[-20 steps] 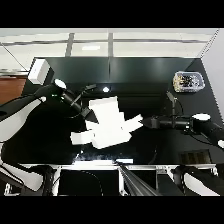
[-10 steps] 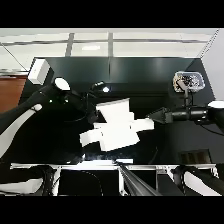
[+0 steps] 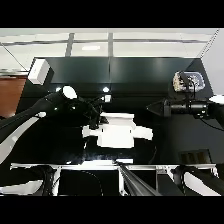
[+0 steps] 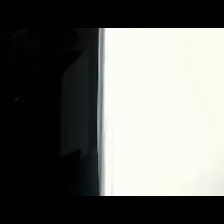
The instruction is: Fold the box and place the chain.
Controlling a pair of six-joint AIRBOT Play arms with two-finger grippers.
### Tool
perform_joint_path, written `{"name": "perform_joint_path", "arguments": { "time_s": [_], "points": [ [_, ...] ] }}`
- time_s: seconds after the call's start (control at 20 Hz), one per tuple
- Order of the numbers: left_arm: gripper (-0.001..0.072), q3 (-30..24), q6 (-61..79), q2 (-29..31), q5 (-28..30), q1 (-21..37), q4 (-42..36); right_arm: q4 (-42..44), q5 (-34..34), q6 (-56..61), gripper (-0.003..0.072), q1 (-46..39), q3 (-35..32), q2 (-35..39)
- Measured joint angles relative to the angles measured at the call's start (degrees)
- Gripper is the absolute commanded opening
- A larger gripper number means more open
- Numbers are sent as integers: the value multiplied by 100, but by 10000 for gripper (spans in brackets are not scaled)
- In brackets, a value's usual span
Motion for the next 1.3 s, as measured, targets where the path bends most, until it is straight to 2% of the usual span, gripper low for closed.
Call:
{"name": "perform_joint_path", "arguments": {
  "time_s": [0.15, 0.2, 0.25, 0.35, 0.6, 0.8, 1.3],
  "points": [
    [27, -7, 317, -70, 236, -13, 35, 94, -457, -63, 311, 15, 9, -2],
    [27, -9, 378, -87, 339, -15, 37, 96, -531, -81, 398, 37, 9, -2],
    [28, -9, 424, -94, 428, -17, 42, 74, -588, -120, 717, 85, 11, 0],
    [27, -9, 479, -107, 518, -17, 44, -313, -680, -280, 718, 341, 11, -2],
    [28, -9, 533, -116, 595, -17, 50, -1996, -1231, -645, 716, 1609, 11, 0],
    [28, -13, 337, -136, 612, -17, 55, -2820, -1537, -1080, 715, 2330, 11, -2],
    [28, -15, 22, -195, 599, -17, 37, -3386, -1399, -1314, 715, 2870, -273, 0]
  ]
}}
